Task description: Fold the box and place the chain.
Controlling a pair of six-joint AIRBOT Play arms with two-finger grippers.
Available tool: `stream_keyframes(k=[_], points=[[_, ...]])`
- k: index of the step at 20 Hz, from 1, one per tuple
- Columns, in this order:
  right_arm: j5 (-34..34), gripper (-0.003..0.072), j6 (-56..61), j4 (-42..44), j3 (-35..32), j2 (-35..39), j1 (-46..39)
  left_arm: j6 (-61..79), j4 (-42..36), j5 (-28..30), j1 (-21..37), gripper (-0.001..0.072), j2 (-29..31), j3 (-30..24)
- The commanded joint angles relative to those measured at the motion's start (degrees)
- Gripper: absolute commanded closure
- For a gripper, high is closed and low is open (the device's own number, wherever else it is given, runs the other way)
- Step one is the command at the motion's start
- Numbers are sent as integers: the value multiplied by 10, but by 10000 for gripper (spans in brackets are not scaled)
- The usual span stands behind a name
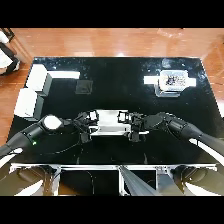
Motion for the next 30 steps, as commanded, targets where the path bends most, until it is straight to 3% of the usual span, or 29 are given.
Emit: stream_keyframes(k=[1,6,7,8,23,24,26,27,28,30], points=[[0,509,0,0,0,0,0,21,-39,11,-9,416,-16,2],[0,509,0,0,0,0,0,42,-61,23,-11,417,-26,4],[0,508,0,0,0,0,0,47,-61,22,-11,441,-26,4],[0,509,0,0,0,0,0,48,-65,21,-11,524,-26,4],[0,509,0,0,0,0,0,52,-73,21,-22,525,-30,4],[0,509,0,0,0,0,0,52,-73,21,-22,509,-30,4],[0,509,0,0,0,0,0,52,-73,21,-22,291,-30,4],[0,509,0,0,0,0,0,52,-73,21,-22,275,-30,4],[0,509,0,0,0,0,0,52,-72,21,-22,282,-30,4],[0,509,0,0,0,0,0,52,-73,21,-22,469,-30,4]])
